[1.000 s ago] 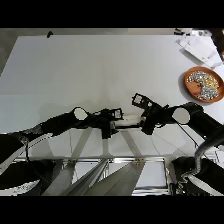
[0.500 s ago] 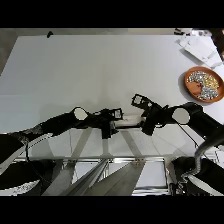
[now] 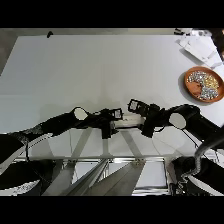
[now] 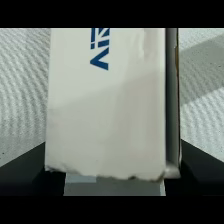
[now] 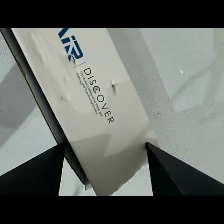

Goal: Fold the box and place the chain.

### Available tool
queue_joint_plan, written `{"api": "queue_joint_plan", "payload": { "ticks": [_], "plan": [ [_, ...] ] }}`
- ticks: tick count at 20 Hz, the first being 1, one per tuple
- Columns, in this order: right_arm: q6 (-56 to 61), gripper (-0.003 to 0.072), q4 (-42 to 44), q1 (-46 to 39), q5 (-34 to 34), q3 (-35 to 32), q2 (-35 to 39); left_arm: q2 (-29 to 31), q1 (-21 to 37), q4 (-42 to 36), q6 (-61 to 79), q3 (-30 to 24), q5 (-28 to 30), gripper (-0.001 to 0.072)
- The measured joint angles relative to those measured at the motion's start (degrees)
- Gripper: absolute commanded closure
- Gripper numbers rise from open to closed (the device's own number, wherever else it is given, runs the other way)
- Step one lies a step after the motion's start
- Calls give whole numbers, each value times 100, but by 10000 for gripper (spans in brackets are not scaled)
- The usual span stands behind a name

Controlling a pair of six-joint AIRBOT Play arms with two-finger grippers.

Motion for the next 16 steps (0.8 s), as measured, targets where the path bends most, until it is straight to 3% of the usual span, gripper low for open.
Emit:
{"api": "queue_joint_plan", "payload": {
  "ticks": [9, 10, 11, 13, 16],
  "plan": [
    [98, 79, -35, 26, -50, 0, 935, 0, -2, 11, 13, 0, -4, 317],
    [116, 129, -2, 26, -59, 0, 1001, 0, -2, 9, 4, 0, -4, 317],
    [136, 277, 37, 26, -66, 0, 1051, 0, -2, 7, 4, 0, -4, 317],
    [319, 685, 240, 26, -136, 0, 1117, 0, -2, 4, 4, 0, -4, 317],
    [691, 682, 876, 28, -470, -63, 1161, 0, -2, 2, 2, 0, -4, 317]
  ]
}}
